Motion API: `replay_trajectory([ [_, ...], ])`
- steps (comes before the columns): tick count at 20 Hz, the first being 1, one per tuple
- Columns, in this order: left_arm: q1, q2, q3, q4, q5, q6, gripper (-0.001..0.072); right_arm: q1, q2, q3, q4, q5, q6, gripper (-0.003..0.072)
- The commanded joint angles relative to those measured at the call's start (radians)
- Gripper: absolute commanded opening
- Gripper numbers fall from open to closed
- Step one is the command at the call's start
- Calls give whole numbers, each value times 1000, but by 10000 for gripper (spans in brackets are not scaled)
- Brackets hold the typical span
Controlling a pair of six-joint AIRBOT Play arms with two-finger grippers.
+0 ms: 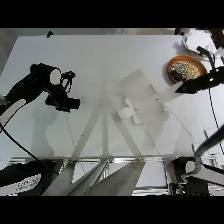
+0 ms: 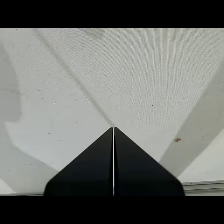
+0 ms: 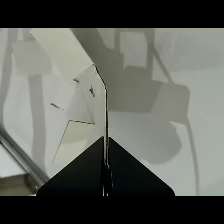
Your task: Fold the box and place the chain.
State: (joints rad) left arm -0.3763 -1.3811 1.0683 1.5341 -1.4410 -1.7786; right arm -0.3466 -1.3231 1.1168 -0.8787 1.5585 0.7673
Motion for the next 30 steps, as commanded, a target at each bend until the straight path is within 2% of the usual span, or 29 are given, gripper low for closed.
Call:
replay_trajectory([
  [1, 1, 1, 0, 0, 0, 0, 10, 41, 132, -258, 71, -171, -74, 15],
  [5, 1, 1, 0, 0, 0, 0, 10, 119, 236, -480, 70, -341, -72, 15],
  [10, 1, 1, 0, 0, 0, 0, 10, 257, 323, -657, 56, -529, 32, 14],
  [16, 0, 1, 0, -19, 3, 0, 10, 526, 394, -684, -248, -746, 422, 13],
  [21, 1, 1, 0, -16, 88, 36, 18, 615, 396, -684, -249, -814, 499, 14],
  [22, 0, 1, 0, -26, 78, 60, 116, 615, 396, -684, -249, -828, 512, 14],
  [23, 1, 1, 0, -71, 76, 122, 343, 615, 396, -684, -249, -841, 513, 14],
  [24, 1, 1, 0, -148, 81, 207, 518, 615, 396, -684, -249, -849, 514, 15],
  [28, 1, 1, -45, -640, 175, 666, 509, 615, 397, -684, -249, -849, 516, 16],
  [30, 1, 0, -104, -807, 251, 836, 509, 615, 397, -684, -249, -848, 516, 16],
])
